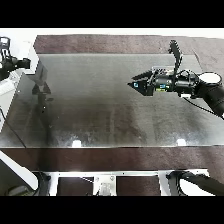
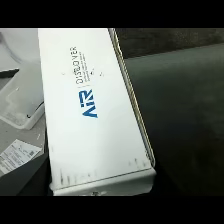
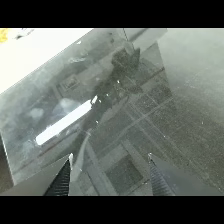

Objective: Fold the box and place the chain.

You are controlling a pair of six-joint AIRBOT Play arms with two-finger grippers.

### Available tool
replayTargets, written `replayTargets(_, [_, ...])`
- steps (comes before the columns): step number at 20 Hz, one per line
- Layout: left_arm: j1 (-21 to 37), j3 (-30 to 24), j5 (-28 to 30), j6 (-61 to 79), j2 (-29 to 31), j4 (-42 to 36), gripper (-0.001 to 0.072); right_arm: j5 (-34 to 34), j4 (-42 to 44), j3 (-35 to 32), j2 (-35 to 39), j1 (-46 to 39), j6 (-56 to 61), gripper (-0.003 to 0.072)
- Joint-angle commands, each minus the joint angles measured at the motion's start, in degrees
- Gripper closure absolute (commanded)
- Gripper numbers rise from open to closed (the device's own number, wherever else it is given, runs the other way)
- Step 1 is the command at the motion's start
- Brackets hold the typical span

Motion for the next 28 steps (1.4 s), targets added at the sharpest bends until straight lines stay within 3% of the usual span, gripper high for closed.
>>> replayTargets(1, [0.1, 0.1, -1.2, -9.2, -0.2, -1.1, -0.0011, -0.1, 0.0, 0.0, 0.0, 0.0, 0.0, 0.0127])
replayTargets(3, [0.7, 0.3, -0.9, -10.8, -0.1, -4.1, -0.0011, -0.1, 0.0, 0.0, 0.0, 0.0, 0.0, 0.0127])
replayTargets(11, [1.0, 2.1, -1.3, -6.6, 1.5, -4.1, -0.0011, -0.1, -0.1, -0.7, -0.2, 0.1, 0.0, 0.0127])
replayTargets(16, [1.0, 8.7, -8.6, -6.7, 1.5, -4.1, -0.0011, -0.1, -0.1, -1.4, -0.2, 0.0, 0.0, 0.0128])
replayTargets(17, [1.0, 10.3, -11.6, -7.0, 1.5, -4.1, 0.002, -0.1, 0.1, -1.4, -0.2, 0.0, 0.0, 0.0152])
replayTargets(18, [0.9, 11.3, -14.9, -7.4, 1.6, -4.6, 0.0282, -0.1, 0.1, -1.4, -0.2, 0.0, -0.2, 0.0308])
replayTargets(19, [1.0, 11.1, -18.2, -7.5, 2.1, -6.5, 0.0607, -0.1, 0.1, -1.4, -0.2, 0.0, -0.2, 0.0419])
replayTargets(20, [0.9, 10.9, -22.0, -8.0, 2.7, -7.8, 0.0689, -0.1, 0.1, -1.4, -0.2, 0.0, -0.2, 0.0517])
replayTargets(21, [0.9, 10.7, -25.3, -8.7, 3.2, -9.9, 0.0692, -0.1, 0.1, -1.4, -0.2, 0.0, -0.2, 0.0675])
replayTargets(24, [-0.5, 8.5, -27.6, -6.6, 7.1, -10.0, 0.0694, -1.3, 1.7, -1.4, 0.1, 0.0, -0.2, 0.0676])
replayTargets(28, [-4.2, 2.8, -26.6, -2.6, 18.9, -9.9, 0.0694, -8.7, 1.8, -1.6, 2.1, 0.0, 0.1, 0.0677])
